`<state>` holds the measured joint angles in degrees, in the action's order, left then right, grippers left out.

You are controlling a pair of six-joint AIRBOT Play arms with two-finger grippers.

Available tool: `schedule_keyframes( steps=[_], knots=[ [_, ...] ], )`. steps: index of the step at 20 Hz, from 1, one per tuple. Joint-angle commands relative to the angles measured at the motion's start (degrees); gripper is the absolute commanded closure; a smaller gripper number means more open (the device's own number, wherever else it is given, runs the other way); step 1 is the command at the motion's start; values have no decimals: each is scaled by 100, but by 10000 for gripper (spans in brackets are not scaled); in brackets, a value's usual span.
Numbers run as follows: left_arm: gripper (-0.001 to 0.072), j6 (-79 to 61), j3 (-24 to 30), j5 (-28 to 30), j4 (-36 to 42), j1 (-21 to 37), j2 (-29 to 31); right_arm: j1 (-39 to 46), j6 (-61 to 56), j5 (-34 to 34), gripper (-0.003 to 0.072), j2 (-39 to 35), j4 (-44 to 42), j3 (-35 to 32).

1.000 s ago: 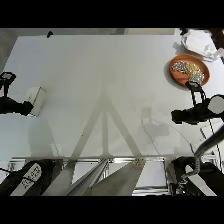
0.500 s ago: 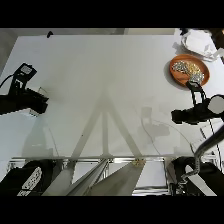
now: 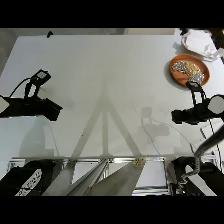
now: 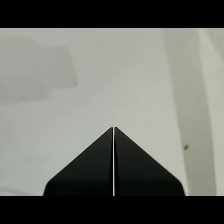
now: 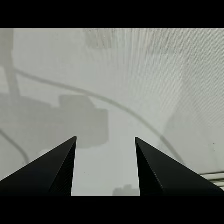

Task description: Fold the box and place the chain.

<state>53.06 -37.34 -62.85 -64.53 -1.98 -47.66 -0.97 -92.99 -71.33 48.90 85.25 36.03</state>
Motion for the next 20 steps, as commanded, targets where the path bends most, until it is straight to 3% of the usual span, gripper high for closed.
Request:
schedule_keyframes(
  steps=[1,7,20],
  knots=[
    [706,286,2,-85,111,-26,-205,2,0,0,273,2,0,-2],
    [706,619,2,-70,105,-26,-490,2,0,0,273,2,0,-2],
    [705,616,2,48,105,-26,-511,2,0,0,273,2,0,0]
  ],
)
